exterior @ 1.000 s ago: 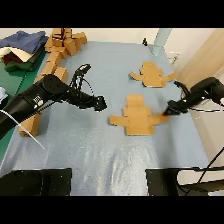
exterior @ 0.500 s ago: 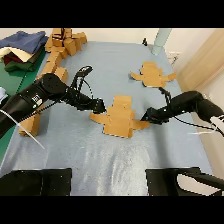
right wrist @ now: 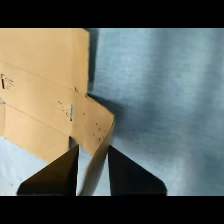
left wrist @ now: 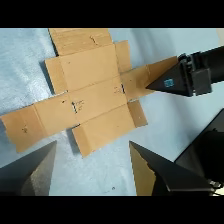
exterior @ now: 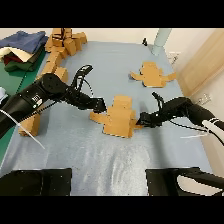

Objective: Fold the box.

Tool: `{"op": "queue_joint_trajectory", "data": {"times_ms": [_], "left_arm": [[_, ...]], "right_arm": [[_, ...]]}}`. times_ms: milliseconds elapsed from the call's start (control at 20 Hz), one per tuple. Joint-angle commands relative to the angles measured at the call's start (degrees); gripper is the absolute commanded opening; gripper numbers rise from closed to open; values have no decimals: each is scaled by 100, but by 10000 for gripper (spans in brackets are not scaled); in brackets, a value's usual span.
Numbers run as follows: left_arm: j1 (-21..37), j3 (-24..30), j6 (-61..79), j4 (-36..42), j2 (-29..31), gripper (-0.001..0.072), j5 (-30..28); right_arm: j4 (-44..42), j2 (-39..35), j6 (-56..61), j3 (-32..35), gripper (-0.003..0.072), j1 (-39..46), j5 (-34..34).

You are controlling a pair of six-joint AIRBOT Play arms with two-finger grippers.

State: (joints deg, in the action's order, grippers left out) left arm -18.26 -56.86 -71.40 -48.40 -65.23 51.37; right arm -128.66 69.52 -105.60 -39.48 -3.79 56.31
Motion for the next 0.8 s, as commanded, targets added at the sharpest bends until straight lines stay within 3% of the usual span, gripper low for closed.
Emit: {"op": "queue_joint_trajectory", "data": {"times_ms": [0,50,200,350,550,750], "left_arm": [[44,-2,-175,111,-2,691,-17],[142,-2,-175,109,-2,691,-15],[695,17,-210,173,-2,691,332],[1119,302,-151,160,-2,691,789],[1276,732,382,149,-105,691,369],[1274,717,1222,774,-769,690,146]], "right_arm": [[-341,39,-229,-11,116,-350,-468],[-365,28,-369,-55,5,-450,-461],[-354,-201,-730,-46,5,-828,-431],[-315,-658,-907,387,5,-1331,-691],[-313,-1364,-890,988,5,-1880,-1513],[-289,-1458,-892,981,5,-1945,-1572]]}}
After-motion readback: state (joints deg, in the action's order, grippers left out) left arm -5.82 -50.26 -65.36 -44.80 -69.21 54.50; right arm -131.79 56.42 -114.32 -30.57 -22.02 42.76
